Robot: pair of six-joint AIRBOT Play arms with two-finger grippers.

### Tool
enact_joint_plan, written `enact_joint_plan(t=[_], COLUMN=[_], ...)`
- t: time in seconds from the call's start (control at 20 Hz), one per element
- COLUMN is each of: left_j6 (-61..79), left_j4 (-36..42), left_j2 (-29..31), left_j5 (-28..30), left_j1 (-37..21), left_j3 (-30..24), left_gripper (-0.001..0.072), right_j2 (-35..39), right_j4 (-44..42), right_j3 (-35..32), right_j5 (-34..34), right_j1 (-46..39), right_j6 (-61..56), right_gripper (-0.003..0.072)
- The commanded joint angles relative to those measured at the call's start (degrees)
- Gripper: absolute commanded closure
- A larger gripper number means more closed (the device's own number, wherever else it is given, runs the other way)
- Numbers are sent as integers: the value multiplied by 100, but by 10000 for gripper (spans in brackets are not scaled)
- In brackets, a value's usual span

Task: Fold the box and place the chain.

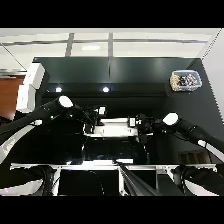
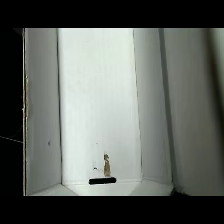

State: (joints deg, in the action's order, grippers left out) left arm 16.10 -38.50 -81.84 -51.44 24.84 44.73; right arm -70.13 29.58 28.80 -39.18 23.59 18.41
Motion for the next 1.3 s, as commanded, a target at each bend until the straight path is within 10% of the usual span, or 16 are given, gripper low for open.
enact_joint_plan(t=[0.0,0.1,0.35,0.55,0.65,1.05,1.15,1.25], left_j6=[2,2,-9,-719,-1191,-4581,-5193,-5189], left_j4=[-4,-4,-4,-35,-271,-1233,-874,-210], left_j2=[2,2,28,409,769,1902,1899,1886], left_j5=[26,26,0,-22,-28,-1565,-2041,-2240], left_j1=[2,2,0,-103,-258,-933,-841,-562], left_j3=[2,2,2,4,4,-4,-118,-330], left_gripper=[683,683,670,120,3,71,674,683], right_j2=[-4,-4,-4,-4,-4,-4,-4,-4], right_j4=[7,7,9,7,7,4,4,2], right_j3=[-2,0,-2,0,0,0,0,0], right_j5=[2,2,2,92,92,92,90,92], right_j1=[-2,-2,-2,-2,-2,-2,-2,-2], right_j6=[0,0,2,0,2,2,2,2], right_gripper=[20,224,224,224,223,224,223,224])
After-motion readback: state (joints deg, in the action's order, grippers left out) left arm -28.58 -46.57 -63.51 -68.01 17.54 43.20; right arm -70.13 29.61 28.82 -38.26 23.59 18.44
